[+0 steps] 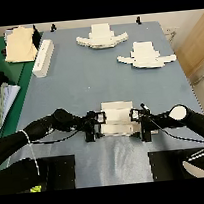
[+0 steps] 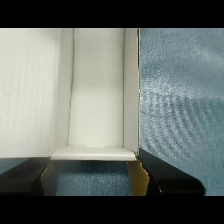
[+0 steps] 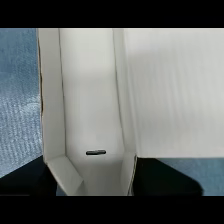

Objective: Fold the box.

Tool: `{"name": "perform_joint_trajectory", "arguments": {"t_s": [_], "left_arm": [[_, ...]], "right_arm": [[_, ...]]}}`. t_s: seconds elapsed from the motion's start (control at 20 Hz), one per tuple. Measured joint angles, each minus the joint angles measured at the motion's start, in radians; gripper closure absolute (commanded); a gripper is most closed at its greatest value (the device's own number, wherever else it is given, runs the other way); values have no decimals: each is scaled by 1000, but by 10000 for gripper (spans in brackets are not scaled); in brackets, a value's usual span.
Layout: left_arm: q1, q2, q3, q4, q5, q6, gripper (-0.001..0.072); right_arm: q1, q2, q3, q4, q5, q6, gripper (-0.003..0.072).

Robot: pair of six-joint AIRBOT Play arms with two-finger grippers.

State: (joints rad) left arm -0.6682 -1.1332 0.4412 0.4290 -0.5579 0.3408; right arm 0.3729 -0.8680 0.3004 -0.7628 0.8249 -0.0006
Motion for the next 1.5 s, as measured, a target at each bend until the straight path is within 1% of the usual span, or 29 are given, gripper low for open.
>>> {"name": "perform_joint_trajectory", "arguments": {"t_s": [0.2,0.65,1.2,1.25,1.3,1.5], "left_arm": [[0,0,0,1,-5,-30,245],[1,-1,1,0,-58,-49,246],[2,-1,1,-3,-72,-51,246],[2,-1,1,-3,-72,-51,246],[2,0,1,-3,-73,-52,246],[2,0,1,-3,-74,-51,246]], "right_arm": [[0,0,0,0,1,0,83],[0,0,0,0,7,0,83],[1,0,0,0,6,0,82],[1,0,0,0,6,0,-13],[1,0,0,0,6,1,-34],[1,7,-1,1,2,6,-34]]}}
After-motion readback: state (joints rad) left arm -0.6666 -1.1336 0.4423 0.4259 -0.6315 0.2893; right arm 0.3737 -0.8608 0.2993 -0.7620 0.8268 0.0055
